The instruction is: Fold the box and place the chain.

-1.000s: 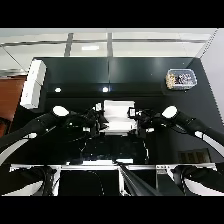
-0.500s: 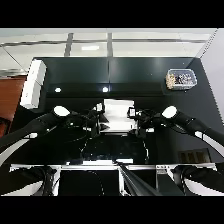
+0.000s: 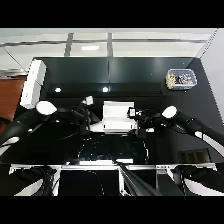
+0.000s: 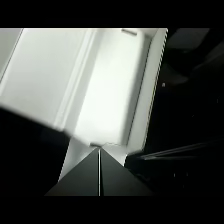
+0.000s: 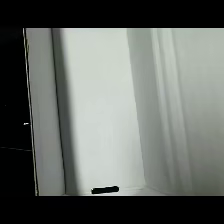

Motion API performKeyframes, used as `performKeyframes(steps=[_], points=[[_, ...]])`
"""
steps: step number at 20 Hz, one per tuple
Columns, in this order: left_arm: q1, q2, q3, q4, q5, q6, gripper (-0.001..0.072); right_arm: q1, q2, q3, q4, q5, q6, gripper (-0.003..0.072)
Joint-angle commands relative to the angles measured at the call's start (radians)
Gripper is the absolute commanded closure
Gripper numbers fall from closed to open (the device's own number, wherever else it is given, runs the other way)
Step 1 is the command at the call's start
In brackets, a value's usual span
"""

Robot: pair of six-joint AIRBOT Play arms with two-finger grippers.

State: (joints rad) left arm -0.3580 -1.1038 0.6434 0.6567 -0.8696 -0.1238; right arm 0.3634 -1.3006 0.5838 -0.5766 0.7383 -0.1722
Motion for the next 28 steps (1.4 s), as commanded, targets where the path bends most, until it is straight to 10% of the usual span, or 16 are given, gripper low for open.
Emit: performKeyframes(steps=[1,6,9,17,23,24,26,28], points=[[0.137,0.121,0.0,0.237,-0.098,-0.356,0.0683,0.0,0.001,0.001,0.0,0.0,0.0,0.0678],[0.438,0.049,-0.073,0.203,-0.169,-1.068,0.0682,0.0,0.001,0.001,0.0,0.0,0.0,0.0678],[0.515,-0.115,-0.093,-0.034,-0.314,-0.954,0.0684,0.0,0.001,0.001,0.0,0.0,0.0,0.0678],[0.277,-0.353,-0.017,-0.136,-0.236,-0.874,0.0685,0.0,0.001,0.001,0.0,0.001,0.0,0.0677],[0.222,-0.371,0.069,-0.185,-0.358,-0.731,0.068,0.0,0.001,0.001,-0.001,0.0,0.0,0.0678],[0.222,-0.371,0.091,-0.195,-0.379,-0.724,0.0595,0.0,0.001,0.001,0.0,0.001,0.0,0.0678],[0.208,-0.371,0.134,-0.201,-0.414,-0.724,0.0165,0.0,0.001,0.001,0.0,0.0,0.0,0.0678],[0.175,-0.372,0.162,-0.196,-0.414,-0.748,0.0164,0.0,0.001,0.001,0.0,0.001,0.0,0.0678]])
